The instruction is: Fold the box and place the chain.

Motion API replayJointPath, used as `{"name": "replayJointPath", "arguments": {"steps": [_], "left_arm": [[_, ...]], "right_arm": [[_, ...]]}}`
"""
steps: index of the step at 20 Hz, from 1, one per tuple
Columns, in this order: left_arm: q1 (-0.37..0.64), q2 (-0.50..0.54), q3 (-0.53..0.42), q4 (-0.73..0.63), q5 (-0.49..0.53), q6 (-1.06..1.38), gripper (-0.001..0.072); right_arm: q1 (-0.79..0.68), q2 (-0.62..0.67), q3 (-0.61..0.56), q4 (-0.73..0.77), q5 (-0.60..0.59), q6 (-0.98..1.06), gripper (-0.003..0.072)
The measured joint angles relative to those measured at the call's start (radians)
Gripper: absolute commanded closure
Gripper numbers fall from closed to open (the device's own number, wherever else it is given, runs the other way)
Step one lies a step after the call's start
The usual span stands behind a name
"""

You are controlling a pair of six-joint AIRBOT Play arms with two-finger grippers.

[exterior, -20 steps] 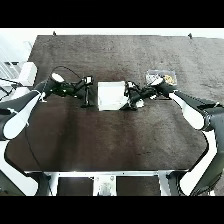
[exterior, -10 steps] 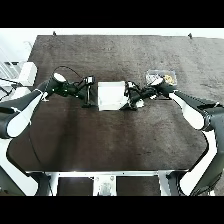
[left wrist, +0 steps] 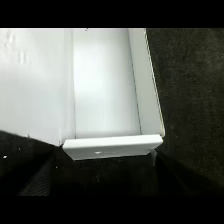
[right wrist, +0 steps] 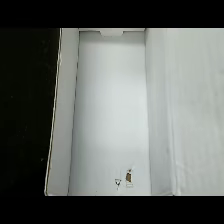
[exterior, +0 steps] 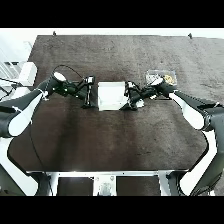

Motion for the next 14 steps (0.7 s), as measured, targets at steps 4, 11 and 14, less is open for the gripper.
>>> {"name": "replayJointPath", "arguments": {"steps": [4, 11, 14], "left_arm": [[0.0, 0.0, 0.0, 0.002, -0.022, 0.003, -0.0011], [-0.002, -0.002, 0.0, -0.008, 0.0, 0.029, -0.0011], [-0.003, -0.003, -0.003, -0.017, 0.006, 0.036, -0.0011]], "right_arm": [[0.0, 0.0, 0.0, 0.0, 0.0, 0.0, 0.0172], [0.0, 0.0, 0.0, 0.0, 0.0, 0.0, 0.0172], [0.0, 0.0, 0.0, 0.0, -0.001, 0.001, 0.0172]]}}
